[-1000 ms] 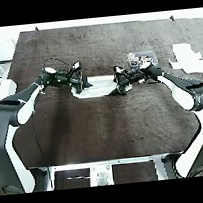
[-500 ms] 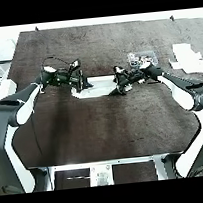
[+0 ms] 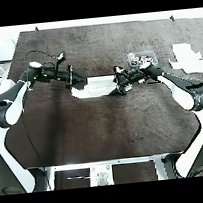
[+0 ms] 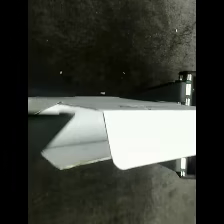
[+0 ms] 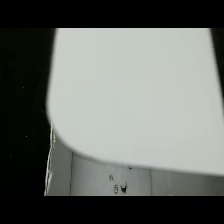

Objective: Fold the box and place the chain.

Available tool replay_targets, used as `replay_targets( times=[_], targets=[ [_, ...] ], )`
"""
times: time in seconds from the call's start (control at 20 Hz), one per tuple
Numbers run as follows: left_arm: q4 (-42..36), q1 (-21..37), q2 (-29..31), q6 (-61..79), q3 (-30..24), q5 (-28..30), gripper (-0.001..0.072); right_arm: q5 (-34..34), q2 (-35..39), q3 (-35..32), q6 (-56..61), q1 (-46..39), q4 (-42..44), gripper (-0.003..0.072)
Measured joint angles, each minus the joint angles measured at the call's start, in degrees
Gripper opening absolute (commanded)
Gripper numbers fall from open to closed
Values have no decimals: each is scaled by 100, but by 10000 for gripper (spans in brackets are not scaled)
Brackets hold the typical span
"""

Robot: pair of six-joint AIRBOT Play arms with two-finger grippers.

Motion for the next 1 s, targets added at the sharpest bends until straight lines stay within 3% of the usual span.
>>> replay_targets(
  times=[0.2,0.4,0.55,0.75,1.0],
  targets=[
    [17,50,166,-254,87,-476,15,0,0,0,0,0,0,587],
    [271,-199,691,-638,-24,-317,15,0,0,0,0,0,0,587],
    [439,-505,1298,-758,-581,236,15,0,0,0,0,0,0,587],
    [529,-892,2170,-800,-1797,1388,16,2,0,0,0,0,-2,587],
    [660,-1281,2509,-811,-2723,2422,15,0,0,0,0,0,-2,587]
  ],
)
